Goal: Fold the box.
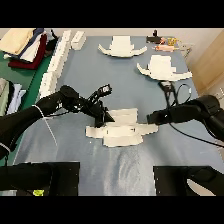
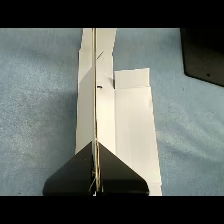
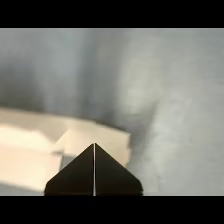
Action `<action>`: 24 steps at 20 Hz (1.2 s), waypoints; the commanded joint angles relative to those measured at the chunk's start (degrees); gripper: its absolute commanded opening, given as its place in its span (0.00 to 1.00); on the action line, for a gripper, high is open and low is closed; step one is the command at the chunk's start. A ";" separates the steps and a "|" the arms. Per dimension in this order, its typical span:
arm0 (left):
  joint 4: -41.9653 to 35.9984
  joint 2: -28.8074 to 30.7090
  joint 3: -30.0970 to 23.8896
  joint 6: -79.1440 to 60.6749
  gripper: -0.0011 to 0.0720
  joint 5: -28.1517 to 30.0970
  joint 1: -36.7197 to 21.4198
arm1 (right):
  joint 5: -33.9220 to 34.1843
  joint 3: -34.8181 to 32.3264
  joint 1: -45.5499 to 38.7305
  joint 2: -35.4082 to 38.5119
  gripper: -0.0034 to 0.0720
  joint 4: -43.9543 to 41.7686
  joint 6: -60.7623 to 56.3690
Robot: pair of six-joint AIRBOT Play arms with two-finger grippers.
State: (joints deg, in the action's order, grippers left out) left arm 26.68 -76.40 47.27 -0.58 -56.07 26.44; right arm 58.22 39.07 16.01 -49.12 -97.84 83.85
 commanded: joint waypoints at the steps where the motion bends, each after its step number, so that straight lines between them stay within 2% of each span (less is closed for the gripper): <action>1: 0.15 -0.04 0.04 0.07 0.04 -0.04 0.00 | 7.63 -2.03 11.80 2.23 0.05 -6.29 18.16; 2: 0.15 -0.04 0.04 0.07 0.04 -0.04 0.00 | 7.87 -3.41 17.07 3.26 0.05 -6.51 23.19; 3: 0.15 -0.04 0.04 0.07 0.04 -0.04 0.00 | 7.19 -4.68 21.40 3.78 0.17 -5.90 26.14; 4: 0.15 -0.04 0.04 0.07 0.04 -0.02 0.00 | 4.72 -6.01 25.16 3.82 0.62 -3.78 27.21; 5: 0.15 -0.04 0.04 0.07 0.04 -0.04 0.00 | 1.11 -7.26 27.80 3.67 0.84 -0.37 27.21; 6: 0.15 -0.04 0.04 0.07 0.04 -0.04 0.00 | -3.34 -8.26 29.57 3.26 0.91 3.04 27.21; 9: 0.15 -0.02 0.04 0.07 0.04 -0.04 0.00 | -12.39 -8.83 30.49 -0.48 0.93 7.15 27.21; 13: 0.15 -0.04 0.04 0.07 0.04 -0.02 0.00 | -16.52 -8.70 30.49 -7.48 0.93 10.80 26.18; 16: 0.15 -0.02 0.04 0.07 0.04 -0.02 0.00 | -20.55 -8.15 30.51 -8.61 0.93 15.28 19.87; 21: 0.15 -0.04 0.04 0.07 0.04 -0.02 0.00 | -16.72 -4.17 30.49 -8.00 0.92 29.83 -2.16; 24: 0.15 -0.04 0.04 0.07 0.04 -0.02 0.00 | -12.83 -2.23 30.47 -7.21 0.93 30.69 -6.95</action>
State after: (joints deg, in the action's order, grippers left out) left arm 26.83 -76.40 47.27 -0.49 -56.12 26.44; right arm 42.11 35.07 46.44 -56.77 -71.42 85.38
